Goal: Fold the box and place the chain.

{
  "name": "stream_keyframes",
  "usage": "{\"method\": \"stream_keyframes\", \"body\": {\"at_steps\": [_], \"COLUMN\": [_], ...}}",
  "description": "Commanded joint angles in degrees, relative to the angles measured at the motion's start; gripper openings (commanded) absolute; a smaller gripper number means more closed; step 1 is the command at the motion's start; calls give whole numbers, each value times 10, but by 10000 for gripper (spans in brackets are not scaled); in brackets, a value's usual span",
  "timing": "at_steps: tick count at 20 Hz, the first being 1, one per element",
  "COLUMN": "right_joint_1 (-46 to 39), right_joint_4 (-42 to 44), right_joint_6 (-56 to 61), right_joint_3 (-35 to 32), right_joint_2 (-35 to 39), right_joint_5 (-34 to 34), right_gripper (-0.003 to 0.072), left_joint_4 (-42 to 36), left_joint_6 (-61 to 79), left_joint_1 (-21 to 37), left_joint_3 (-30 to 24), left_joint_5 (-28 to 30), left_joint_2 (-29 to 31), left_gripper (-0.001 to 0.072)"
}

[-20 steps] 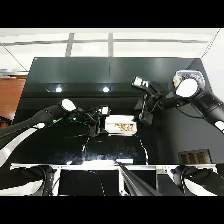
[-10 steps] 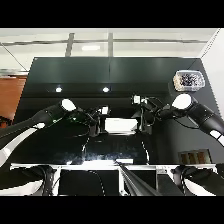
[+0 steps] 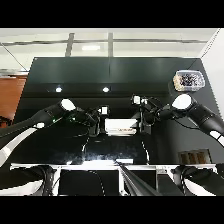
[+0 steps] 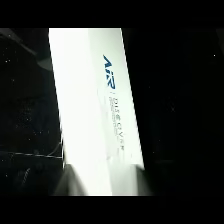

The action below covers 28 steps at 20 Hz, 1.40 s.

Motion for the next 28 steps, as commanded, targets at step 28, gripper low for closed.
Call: {"method": "stream_keyframes", "body": {"at_steps": [28], "right_joint_1": [0], "right_joint_4": [-21], "right_joint_6": [24], "right_joint_3": [0], "right_joint_2": [0], "right_joint_5": [42], "right_gripper": [317], "left_joint_4": [0], "left_joint_6": [0], "left_joint_1": [0], "left_joint_3": [0], "left_joint_5": [0], "left_joint_2": [0], "left_gripper": [374]}}
